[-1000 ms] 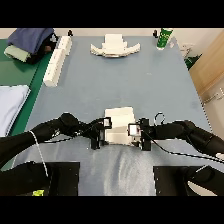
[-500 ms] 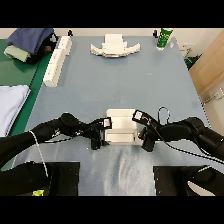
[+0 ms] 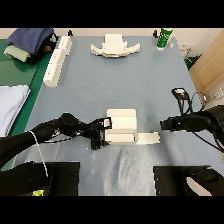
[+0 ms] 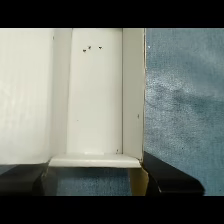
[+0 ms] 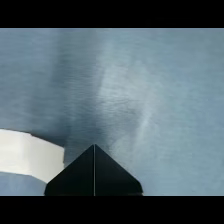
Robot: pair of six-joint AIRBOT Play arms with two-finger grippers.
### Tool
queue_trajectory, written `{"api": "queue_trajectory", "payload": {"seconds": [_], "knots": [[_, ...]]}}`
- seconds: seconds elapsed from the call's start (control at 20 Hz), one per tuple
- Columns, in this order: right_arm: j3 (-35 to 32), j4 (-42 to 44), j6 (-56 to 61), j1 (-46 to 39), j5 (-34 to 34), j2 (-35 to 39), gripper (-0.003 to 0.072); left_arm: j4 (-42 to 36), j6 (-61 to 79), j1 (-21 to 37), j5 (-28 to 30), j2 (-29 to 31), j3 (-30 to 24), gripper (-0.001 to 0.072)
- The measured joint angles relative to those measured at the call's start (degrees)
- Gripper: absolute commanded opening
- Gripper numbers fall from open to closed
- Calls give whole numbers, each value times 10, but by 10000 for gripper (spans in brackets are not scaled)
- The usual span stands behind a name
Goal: Fold the box.
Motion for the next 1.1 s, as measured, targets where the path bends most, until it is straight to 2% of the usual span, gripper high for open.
{"api": "queue_trajectory", "payload": {"seconds": [0.2, 0.35, 0.5, 0.9, 1.1], "knots": [[0, 115, -42, -98, -10, -77, 2, 0, 0, 0, 0, 0, 0, 471], [0, 217, -101, -130, -16, -141, 0, 0, 0, 0, 0, 0, 0, 471], [0, 275, -136, -142, -26, -179, -1, 0, 0, 0, 0, 0, 0, 471], [-1, 368, -203, -147, -82, -192, -1, 0, 0, 0, 0, 0, 0, 471], [-12, 386, -218, -118, -70, -187, 0, 0, 0, 0, 0, 0, 0, 471]]}}
